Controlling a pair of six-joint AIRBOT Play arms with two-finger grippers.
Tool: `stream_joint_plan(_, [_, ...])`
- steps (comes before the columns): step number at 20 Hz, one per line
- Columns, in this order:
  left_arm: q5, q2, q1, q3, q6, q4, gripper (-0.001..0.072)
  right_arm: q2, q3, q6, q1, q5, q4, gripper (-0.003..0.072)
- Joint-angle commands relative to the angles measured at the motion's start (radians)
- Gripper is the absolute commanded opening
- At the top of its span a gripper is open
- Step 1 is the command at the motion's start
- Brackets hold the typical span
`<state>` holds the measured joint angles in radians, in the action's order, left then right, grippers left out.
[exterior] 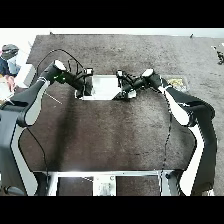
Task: Fold the box and place the chain.
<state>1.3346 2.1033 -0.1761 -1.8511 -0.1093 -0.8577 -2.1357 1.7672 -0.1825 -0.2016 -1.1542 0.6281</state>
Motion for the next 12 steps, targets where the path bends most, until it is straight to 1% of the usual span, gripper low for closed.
stream_joint_plan(1, [0.004, 0.005, -0.025, 0.000, -0.015, 0.005, 0.0205, -0.001, 0.001, 0.000, 0.000, -0.001, 0.000, 0.0408])
stream_joint_plan(3, [0.003, 0.013, -0.037, 0.000, -0.016, 0.015, 0.0205, -0.001, 0.001, 0.000, 0.000, -0.001, 0.000, 0.0408])
stream_joint_plan(7, [-0.011, 0.018, -0.040, 0.000, -0.023, 0.082, 0.0205, -0.001, 0.001, 0.000, 0.000, -0.001, 0.000, 0.0408])
stream_joint_plan(12, [-0.010, 0.018, -0.040, 0.000, -0.023, 0.106, 0.0206, -0.001, 0.001, 0.000, 0.000, -0.001, 0.000, 0.0408])
